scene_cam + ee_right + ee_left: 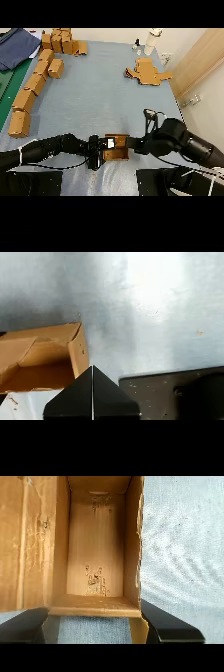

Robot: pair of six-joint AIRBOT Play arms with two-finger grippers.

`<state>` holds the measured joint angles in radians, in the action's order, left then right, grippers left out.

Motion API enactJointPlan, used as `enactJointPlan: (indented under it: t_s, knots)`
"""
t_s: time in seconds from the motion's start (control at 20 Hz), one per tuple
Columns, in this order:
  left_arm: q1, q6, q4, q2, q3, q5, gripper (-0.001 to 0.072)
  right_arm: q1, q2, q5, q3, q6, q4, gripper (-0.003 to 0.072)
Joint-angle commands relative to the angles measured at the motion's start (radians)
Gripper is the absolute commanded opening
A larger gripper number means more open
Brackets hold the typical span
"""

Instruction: Fold the box.

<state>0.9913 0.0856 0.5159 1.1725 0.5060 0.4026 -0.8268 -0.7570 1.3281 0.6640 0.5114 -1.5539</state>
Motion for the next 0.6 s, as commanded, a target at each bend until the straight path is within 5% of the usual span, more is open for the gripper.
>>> enactJointPlan:
  t_s: [0.0,0.15,0.3,0.4,0.55]
  knots:
    - [0.0,0.0,0.0,-0.001,0.0,0.0,0.0451,0.189,0.035,0.004,-0.006,0.198,-0.041,0.0002]
    - [0.0,0.0,0.0,-0.001,0.0,0.0,0.0451,0.523,-0.028,-0.145,-0.011,0.547,-0.301,0.0001]
    - [0.0,0.0,0.0,-0.001,0.0,0.0,0.0451,0.811,-0.185,-0.179,-0.011,1.007,-0.751,0.0002]
    - [0.0,0.0,0.0,-0.001,0.0,-0.001,0.0451,0.882,-0.334,-0.084,-0.011,1.289,-1.045,0.0002]
    - [0.0,0.0,0.0,-0.001,0.0,-0.001,0.0451,0.858,-0.49,0.023,-0.011,1.495,-1.202,0.0001]
